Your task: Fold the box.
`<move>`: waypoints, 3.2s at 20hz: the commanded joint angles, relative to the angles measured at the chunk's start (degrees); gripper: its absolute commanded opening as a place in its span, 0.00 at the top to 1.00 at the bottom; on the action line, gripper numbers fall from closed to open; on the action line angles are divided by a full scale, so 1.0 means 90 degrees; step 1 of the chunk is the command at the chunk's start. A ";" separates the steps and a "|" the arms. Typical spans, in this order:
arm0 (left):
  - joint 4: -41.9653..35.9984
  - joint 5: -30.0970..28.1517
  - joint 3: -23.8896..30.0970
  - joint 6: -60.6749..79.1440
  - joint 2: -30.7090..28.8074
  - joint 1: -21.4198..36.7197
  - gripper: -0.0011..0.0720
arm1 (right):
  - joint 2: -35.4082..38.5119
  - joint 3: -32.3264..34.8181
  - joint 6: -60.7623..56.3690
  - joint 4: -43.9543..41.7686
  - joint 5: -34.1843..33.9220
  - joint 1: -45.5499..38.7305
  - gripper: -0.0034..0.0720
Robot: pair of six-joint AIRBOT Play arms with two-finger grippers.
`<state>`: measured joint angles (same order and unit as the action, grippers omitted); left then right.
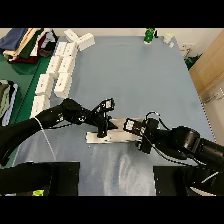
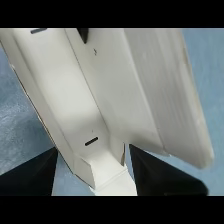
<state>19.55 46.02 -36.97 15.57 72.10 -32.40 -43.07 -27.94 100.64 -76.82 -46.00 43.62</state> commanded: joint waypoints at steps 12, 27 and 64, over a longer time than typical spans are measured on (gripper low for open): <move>0.0000 0.0005 0.0002 0.0000 0.0005 -0.0002 0.97 | 0.0070 -0.0034 0.2040 -0.1326 -0.0245 -0.1350 0.00; -0.0002 0.0005 0.0002 0.0000 0.0005 -0.0002 0.97 | -0.0369 -0.0202 0.6067 -0.4073 -0.1039 -0.3502 0.00; 0.0000 0.0005 0.0002 0.0000 0.0005 -0.0002 0.97 | 0.0911 0.0811 -0.0588 0.0697 0.0556 0.0165 0.00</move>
<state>19.53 46.06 -36.97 15.57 72.10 -32.40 -36.01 -20.58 97.71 -72.31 -40.38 45.25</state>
